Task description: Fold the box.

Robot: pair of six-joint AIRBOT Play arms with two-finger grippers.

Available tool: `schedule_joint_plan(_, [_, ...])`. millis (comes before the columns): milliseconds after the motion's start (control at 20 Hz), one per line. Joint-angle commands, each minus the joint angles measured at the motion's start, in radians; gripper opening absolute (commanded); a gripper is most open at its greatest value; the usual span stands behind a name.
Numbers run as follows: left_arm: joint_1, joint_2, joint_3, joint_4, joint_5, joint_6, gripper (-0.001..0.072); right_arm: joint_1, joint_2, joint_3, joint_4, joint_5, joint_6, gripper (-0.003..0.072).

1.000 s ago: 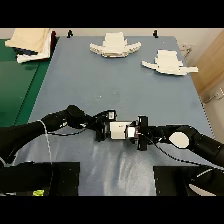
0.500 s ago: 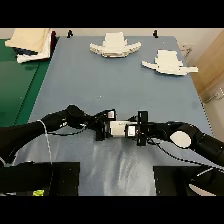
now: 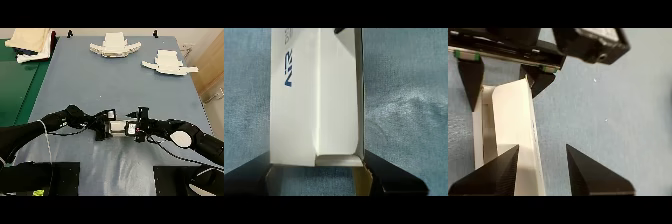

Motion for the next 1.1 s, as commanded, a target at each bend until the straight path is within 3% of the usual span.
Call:
schedule_joint_plan(0, [-0.001, 0.0, 0.001, 0.001, 0.0, 0.002, 0.0363, 0.0, -0.026, 0.001, -0.011, -0.022, 0.0, 0.045])
schedule_joint_plan(150, [-0.001, 0.0, 0.001, 0.001, 0.0, 0.002, 0.0363, 0.001, -0.048, 0.001, -0.004, 0.018, 0.0, 0.0393])
schedule_joint_plan(450, [-0.001, 0.0, 0.001, 0.001, 0.0, 0.001, 0.0363, 0.002, -0.046, 0.0, 0.056, 0.143, 0.0, 0.0393])
schedule_joint_plan(1050, [-0.001, 0.0, 0.001, 0.001, 0.0, 0.002, 0.0363, 0.002, -0.046, 0.033, 0.077, 0.135, 0.001, 0.0393])
